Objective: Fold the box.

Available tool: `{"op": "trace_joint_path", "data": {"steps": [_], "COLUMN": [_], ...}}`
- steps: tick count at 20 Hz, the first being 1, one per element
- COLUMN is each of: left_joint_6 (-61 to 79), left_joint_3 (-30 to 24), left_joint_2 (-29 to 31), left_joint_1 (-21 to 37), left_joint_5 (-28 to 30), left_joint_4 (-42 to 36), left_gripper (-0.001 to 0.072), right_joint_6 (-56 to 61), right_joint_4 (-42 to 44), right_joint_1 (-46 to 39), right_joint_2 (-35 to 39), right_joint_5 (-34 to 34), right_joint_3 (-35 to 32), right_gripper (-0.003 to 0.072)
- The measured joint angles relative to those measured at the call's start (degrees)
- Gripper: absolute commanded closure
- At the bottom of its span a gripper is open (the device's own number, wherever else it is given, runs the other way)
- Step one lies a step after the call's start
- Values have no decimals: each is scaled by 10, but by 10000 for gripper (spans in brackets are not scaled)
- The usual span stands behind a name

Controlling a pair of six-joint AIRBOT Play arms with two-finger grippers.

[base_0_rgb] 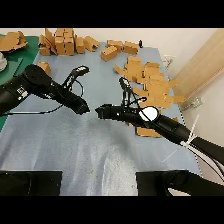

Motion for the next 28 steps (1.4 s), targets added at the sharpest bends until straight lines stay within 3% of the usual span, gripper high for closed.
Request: {"op": "trace_joint_path", "data": {"steps": [3,6,8,11,12,16,18,23,28], "left_joint_6": [0,0,0,0,0,0,0,-3,-30], "left_joint_3": [0,0,0,0,0,0,0,0,0], "left_joint_2": [0,0,0,0,0,0,0,0,0], "left_joint_1": [0,0,0,0,0,0,0,0,0], "left_joint_5": [2,34,54,79,88,129,143,157,161], "left_joint_4": [0,-9,-23,-50,-58,-75,-81,-87,-87], "left_gripper": [699,699,699,699,699,699,699,699,698], "right_joint_6": [38,104,155,240,263,306,293,265,242], "right_joint_4": [10,-9,-55,-189,-242,-428,-485,-623,-621], "right_joint_1": [-5,-68,-146,-308,-361,-538,-586,-631,-639], "right_joint_2": [0,3,6,10,11,11,7,-9,-58], "right_joint_5": [4,49,108,246,292,447,489,530,539], "right_joint_3": [1,15,35,85,102,145,153,159,160], "right_gripper": [682,639,516,235,201,200,110,110,111]}}
